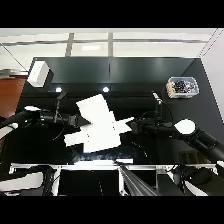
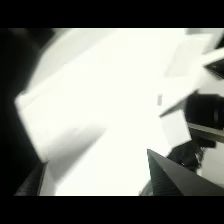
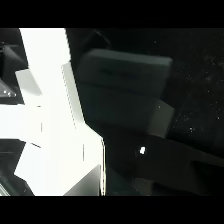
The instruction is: Fold the box and place the chain.
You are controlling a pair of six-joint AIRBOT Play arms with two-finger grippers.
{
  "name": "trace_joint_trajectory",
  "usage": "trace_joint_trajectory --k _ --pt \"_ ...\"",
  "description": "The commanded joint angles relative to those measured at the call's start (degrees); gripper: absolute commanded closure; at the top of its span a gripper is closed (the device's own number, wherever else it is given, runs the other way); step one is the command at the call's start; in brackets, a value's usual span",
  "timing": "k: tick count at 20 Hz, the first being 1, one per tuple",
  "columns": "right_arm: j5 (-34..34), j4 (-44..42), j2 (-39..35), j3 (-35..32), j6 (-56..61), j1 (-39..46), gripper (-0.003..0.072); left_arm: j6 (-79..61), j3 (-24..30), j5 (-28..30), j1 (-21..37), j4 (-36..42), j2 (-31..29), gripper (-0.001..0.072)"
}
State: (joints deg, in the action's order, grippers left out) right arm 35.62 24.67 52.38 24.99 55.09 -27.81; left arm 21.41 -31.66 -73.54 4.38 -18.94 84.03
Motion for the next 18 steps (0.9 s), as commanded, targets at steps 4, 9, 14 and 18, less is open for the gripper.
trace_joint_trajectory --k 4,9,14,18 --pt "0.24 0.02 -0.02 -0.02 0.07 -0.04 0.0654 -7.74 -7.02 -7.85 -0.76 -5.2 5.9 0.0149" --pt "0.31 0.02 -0.02 0.0 0.07 -0.04 0.0654 -9.62 -12.02 -9.31 -5.42 -12.44 5.92 0.0331" --pt "0.24 1.6 -0.02 0.0 0.07 -0.04 0.0654 -10.12 -12.48 -9.01 -6.67 -13.92 5.95 0.0577" --pt "0.63 3.04 -0.04 0.0 0.7 3.32 0.0623 -10.8 -12.68 -9.07 -6.64 -15.93 5.9 0.0678"
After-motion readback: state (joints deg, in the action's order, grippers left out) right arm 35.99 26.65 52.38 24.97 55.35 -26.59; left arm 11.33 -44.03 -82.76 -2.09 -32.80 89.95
